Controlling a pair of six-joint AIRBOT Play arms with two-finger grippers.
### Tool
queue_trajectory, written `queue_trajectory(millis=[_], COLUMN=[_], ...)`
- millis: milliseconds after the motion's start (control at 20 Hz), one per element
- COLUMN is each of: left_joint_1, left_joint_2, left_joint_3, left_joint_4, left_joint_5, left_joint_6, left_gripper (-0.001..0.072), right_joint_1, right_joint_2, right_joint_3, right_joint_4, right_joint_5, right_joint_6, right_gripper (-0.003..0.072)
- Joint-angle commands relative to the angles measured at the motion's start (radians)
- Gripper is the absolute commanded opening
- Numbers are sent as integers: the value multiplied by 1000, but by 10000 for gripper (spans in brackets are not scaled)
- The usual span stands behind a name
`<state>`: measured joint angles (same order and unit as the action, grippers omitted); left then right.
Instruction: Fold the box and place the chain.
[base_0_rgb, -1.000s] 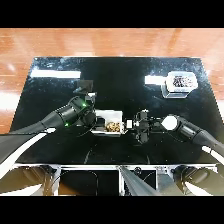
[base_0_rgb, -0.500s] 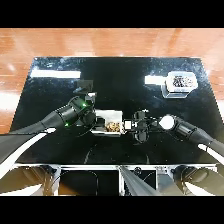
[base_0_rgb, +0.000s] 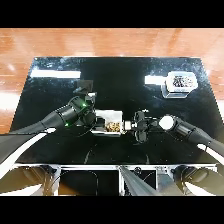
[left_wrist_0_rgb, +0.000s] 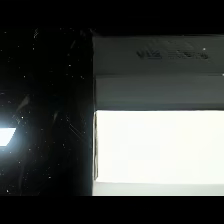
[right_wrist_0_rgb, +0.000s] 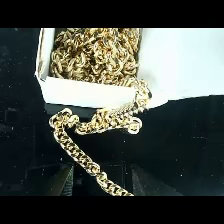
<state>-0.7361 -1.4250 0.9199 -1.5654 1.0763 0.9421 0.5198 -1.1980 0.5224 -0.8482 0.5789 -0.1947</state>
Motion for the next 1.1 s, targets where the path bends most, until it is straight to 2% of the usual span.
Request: queue_trajectory(millis=[0, 350, 400, 450, 500, 650, 700, 750, 800, 1050], left_joint_1=[0, 1, 1, 0, 0, 0, 0, 0, 0, 0], left_joint_2=[0, 0, 0, 0, 0, 0, 0, 0, 0, 0], left_joint_3=[0, 0, 0, 0, 0, 0, 0, 0, 0, 0], left_joint_4=[1, 1, 1, 1, 1, 1, 1, 1, 1, 1], left_joint_5=[0, 0, 0, 0, 0, 0, 0, 0, 0, 0], left_joint_6=[0, 0, 0, 0, 0, 0, 0, 0, 0, 0], left_gripper=[20, 20, 20, 20, 20, 20, 20, 20, 20, 20], right_joint_1=[-7, -7, -7, -7, -7, -7, -7, -7, -7, -7], right_joint_2=[-11, -12, -12, -12, -12, -12, -12, -12, -12, -11], right_joint_3=[0, 0, -1, -1, -1, -1, -1, -1, -1, 0], right_joint_4=[72, 74, 73, 73, 73, 73, 72, 72, 70, 69], right_joint_5=[0, 23, 27, 31, 31, 31, 32, 32, 31, 31], right_joint_6=[4, 50, 53, 53, 53, 53, 53, 53, 53, 53], right_gripper=[427, 426, 402, 295, 271, 269, 221, 119, 72, 70])
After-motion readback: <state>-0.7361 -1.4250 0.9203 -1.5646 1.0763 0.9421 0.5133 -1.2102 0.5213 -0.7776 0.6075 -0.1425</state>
